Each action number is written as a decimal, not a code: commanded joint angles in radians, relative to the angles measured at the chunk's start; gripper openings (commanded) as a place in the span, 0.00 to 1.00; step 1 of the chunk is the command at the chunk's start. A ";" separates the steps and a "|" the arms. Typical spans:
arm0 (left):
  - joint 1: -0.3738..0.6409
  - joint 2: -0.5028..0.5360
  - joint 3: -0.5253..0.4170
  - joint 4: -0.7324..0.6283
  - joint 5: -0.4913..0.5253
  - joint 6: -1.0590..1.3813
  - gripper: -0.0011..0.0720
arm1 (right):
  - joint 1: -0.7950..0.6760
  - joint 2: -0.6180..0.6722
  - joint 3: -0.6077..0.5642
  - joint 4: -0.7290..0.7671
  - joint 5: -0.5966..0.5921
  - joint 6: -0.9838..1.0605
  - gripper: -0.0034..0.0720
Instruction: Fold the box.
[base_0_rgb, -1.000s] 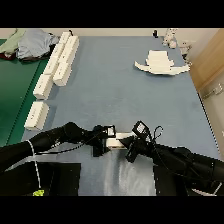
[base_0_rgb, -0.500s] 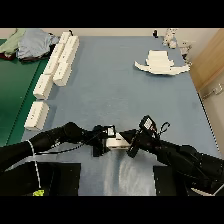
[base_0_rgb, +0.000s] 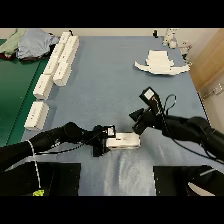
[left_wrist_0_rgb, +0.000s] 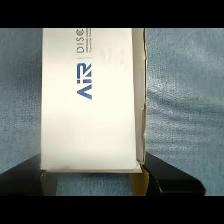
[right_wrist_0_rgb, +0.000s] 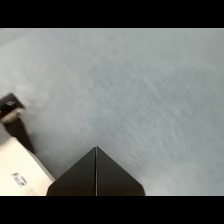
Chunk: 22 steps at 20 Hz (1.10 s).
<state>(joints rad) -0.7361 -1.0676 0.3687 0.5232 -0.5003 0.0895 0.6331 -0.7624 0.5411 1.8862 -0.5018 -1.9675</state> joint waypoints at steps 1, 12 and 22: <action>0.000 0.000 0.001 0.000 0.000 0.000 0.73 | -0.132 -0.148 0.210 -0.422 -0.449 0.428 0.05; 0.008 0.011 0.027 0.000 0.003 -0.045 0.73 | -0.216 -0.319 0.328 -0.517 -0.718 0.782 0.05; 0.497 0.308 0.045 0.508 -0.008 -0.882 0.73 | -0.216 -0.319 0.328 -0.518 -0.718 0.782 0.05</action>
<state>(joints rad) -0.4126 -0.8299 0.4118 0.8097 -0.5087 -0.4858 0.4179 -1.0809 0.8680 1.3693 -1.2186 -1.1889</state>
